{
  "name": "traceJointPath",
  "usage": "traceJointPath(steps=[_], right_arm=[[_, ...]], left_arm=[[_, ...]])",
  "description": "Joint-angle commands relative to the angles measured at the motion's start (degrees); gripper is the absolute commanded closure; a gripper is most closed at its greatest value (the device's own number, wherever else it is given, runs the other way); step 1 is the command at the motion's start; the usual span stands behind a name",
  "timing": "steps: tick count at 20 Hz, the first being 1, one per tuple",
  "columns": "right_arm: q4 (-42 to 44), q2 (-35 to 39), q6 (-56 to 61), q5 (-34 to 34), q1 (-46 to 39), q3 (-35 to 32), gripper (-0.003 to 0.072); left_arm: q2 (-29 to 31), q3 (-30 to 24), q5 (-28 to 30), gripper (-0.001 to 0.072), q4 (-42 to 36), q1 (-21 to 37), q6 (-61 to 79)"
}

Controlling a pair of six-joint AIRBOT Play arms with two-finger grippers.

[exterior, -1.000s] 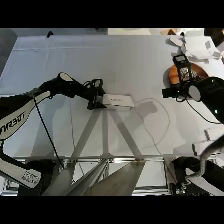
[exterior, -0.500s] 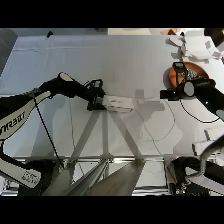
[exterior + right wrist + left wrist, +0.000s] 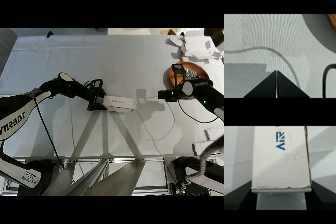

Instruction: Fold the box and place the chain.

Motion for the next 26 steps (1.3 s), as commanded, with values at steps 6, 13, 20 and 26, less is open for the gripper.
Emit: traceJointPath(steps=[6,13,20,26], right_arm=[[0.2,0.0,0.0,0.0,0.0,0.0,0.0676],[0.2,0.0,0.0,0.0,0.0,0.0,0.0676],[0.2,0.0,0.0,0.0,0.0,0.0,0.0676],[0.2,0.0,0.0,0.0,0.0,0.0,0.0676]], left_arm=[[0.2,0.0,0.2,0.0685,2.2,0.1,-2.5],[9.5,0.0,0.4,0.0704,13.6,0.6,-13.2],[25.6,0.0,2.9,0.0705,52.0,0.8,-57.9],[34.4,0.0,9.8,0.0705,49.5,13.0,-68.0]])
